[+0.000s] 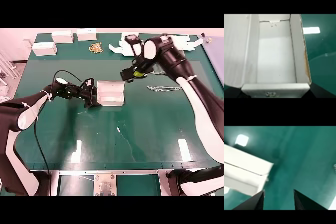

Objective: Fold the box and place the chain.

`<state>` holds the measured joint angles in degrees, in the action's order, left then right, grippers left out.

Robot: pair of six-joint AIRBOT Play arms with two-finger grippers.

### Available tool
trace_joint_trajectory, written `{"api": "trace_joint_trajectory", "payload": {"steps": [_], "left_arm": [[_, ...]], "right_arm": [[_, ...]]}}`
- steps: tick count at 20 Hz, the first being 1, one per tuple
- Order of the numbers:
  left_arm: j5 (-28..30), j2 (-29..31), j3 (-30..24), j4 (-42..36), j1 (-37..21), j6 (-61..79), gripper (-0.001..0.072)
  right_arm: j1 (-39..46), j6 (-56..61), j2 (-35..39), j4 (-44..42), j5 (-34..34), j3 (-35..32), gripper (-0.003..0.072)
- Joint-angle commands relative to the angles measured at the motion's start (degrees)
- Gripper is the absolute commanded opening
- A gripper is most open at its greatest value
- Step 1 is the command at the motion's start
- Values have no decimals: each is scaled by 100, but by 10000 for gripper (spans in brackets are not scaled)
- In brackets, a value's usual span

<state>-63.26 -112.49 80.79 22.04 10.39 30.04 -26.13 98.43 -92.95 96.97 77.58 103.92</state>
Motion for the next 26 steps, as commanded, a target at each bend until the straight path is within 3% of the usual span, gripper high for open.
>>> {"api": "trace_joint_trajectory", "payload": {"steps": [1,6,9,11,13,20,23,26], "left_arm": [[2,4,2,0,-4,0,622],[0,4,2,0,-4,0,623],[2,4,2,0,-4,0,623],[4,4,2,0,-2,0,623],[4,4,2,0,-2,0,623],[15,4,2,0,-4,0,623],[17,4,2,0,-4,0,623],[20,4,2,0,-2,0,623]], "right_arm": [[160,-625,334,909,-177,-57,454],[1023,-1421,614,758,-1362,-977,454],[1659,-2776,614,-245,-2085,-1504,455],[2157,-3676,614,-1082,-2149,-1801,467],[2660,-4249,612,-1537,-2162,-2085,576],[3921,-7901,63,-3762,-2050,-2531,576],[4035,-9160,-326,-4153,-2055,-2529,576],[4065,-9696,-807,-4153,-2050,-2334,575]]}}
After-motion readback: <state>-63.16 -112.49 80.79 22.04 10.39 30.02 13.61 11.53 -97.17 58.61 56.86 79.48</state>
